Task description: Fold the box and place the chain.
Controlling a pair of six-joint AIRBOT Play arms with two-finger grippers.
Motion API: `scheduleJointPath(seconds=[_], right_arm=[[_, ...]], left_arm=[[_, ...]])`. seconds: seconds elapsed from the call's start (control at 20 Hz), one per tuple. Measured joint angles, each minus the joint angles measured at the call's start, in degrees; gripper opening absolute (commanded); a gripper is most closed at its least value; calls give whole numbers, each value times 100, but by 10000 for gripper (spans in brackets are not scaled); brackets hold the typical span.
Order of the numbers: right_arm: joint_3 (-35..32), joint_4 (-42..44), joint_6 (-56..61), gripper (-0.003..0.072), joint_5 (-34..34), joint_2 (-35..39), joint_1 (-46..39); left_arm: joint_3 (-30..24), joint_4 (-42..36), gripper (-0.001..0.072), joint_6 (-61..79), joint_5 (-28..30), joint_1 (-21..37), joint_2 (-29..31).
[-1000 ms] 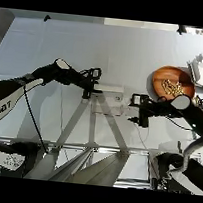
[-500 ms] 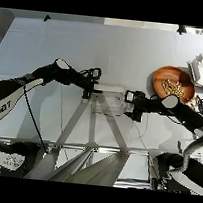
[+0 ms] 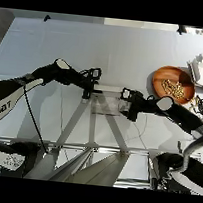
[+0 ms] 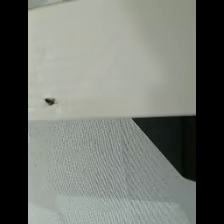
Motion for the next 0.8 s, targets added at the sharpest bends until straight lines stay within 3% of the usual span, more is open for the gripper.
scheduleJointPath(seconds=[0.25,0.8], right_arm=[[0,109,94,670,61,0,138],[0,-852,876,667,-127,-22,162]], left_arm=[[0,4,9,2,-11,0,0],[-2,2,9,-4,4,0,0]])
